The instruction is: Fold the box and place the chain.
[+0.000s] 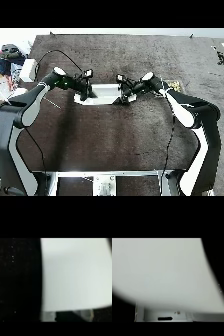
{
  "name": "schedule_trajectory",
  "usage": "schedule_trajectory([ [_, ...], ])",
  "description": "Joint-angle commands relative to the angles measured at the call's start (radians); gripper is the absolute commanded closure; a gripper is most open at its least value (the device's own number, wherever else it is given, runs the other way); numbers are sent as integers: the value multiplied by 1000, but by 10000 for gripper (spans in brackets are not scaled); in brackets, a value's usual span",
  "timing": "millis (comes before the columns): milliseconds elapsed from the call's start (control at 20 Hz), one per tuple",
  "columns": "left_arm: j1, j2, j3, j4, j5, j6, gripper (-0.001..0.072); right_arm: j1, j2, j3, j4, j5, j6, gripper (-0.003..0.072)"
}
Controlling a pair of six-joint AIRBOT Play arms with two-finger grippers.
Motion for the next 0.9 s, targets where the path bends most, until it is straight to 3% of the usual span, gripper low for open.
schedule_trajectory([
  [0,0,2,0,-5,0,-17,415,0,-1,0,-2,13,-2,287],
  [250,45,10,26,-9,-78,-66,415,0,-1,0,-2,14,-2,287],
  [600,161,10,151,-138,-417,-139,417,0,-1,0,-2,13,-2,287],
  [650,164,10,163,-140,-458,-161,432,0,-1,0,-2,13,-2,287],
  [750,161,10,168,-140,-528,-175,644,0,-1,0,-2,13,-2,287],
  [850,146,10,168,-139,-541,-175,668,0,-1,0,-2,13,-2,287],
])
